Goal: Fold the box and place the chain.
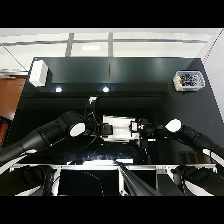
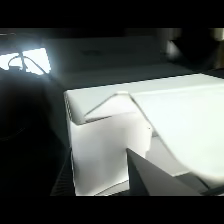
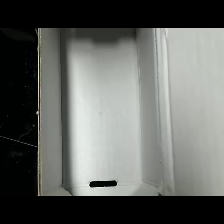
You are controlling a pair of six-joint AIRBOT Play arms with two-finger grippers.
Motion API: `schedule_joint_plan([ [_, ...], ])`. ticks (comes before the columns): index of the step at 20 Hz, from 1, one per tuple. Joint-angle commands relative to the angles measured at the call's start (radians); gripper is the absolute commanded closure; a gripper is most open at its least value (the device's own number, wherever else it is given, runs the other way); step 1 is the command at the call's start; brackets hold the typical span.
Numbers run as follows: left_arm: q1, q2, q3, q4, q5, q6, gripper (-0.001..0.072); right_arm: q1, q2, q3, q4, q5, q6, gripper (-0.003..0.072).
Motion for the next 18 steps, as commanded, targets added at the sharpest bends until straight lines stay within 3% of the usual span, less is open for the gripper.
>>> schedule_joint_plan([
  [1, -0.014, -0.05, 0.045, 0.043, -0.067, -0.015, 0.0304, 0.0, 0.0, 0.001, 0.0, 0.0, 0.0, 0.0145],
  [7, -0.052, -0.135, 0.101, 0.066, -0.072, -0.027, 0.0359, 0.0, 0.0, 0.001, 0.0, 0.0, 0.0, 0.0145],
  [18, -0.05, -0.17, 0.103, 0.129, -0.126, -0.137, 0.0402, 0.0, 0.0, 0.001, 0.0, 0.0, 0.0, 0.0144],
])
